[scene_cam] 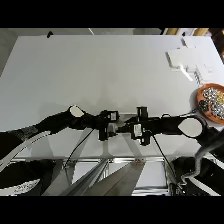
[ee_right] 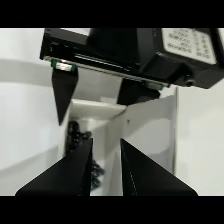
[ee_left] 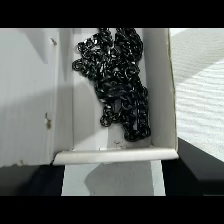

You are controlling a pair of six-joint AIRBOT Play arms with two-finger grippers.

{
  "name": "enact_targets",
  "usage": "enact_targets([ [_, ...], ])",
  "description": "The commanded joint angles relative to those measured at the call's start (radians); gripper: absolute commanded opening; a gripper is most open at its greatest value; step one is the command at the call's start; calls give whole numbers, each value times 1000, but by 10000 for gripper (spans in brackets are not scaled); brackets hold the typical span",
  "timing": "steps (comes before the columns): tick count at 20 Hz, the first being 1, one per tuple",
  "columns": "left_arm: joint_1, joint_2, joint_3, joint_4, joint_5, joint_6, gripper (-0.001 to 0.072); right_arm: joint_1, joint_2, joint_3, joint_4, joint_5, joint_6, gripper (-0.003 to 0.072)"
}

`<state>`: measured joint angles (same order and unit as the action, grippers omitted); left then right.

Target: Fold the box and place the chain.

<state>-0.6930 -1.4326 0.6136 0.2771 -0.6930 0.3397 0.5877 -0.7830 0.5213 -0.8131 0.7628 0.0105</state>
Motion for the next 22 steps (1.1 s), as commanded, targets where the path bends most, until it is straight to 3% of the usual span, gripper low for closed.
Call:
enact_targets([
  [1, 0, 0, 0, 0, 0, 0, 344, -69, 82, 48, -243, 137, 87, 200],
  [5, 0, 0, 0, 0, 0, 0, 344, -301, 102, 47, -472, 327, 128, 197],
  [8, 0, 0, 0, 0, 0, 0, 344, -432, 55, 28, -504, 312, 112, 196],
  [17, 0, 0, 0, 0, 0, 0, 344, -443, -260, 27, -528, 269, 33, 176],
  [22, 0, 0, 0, 0, 0, 0, 344, -443, -353, 27, -525, 245, 33, 175],
])
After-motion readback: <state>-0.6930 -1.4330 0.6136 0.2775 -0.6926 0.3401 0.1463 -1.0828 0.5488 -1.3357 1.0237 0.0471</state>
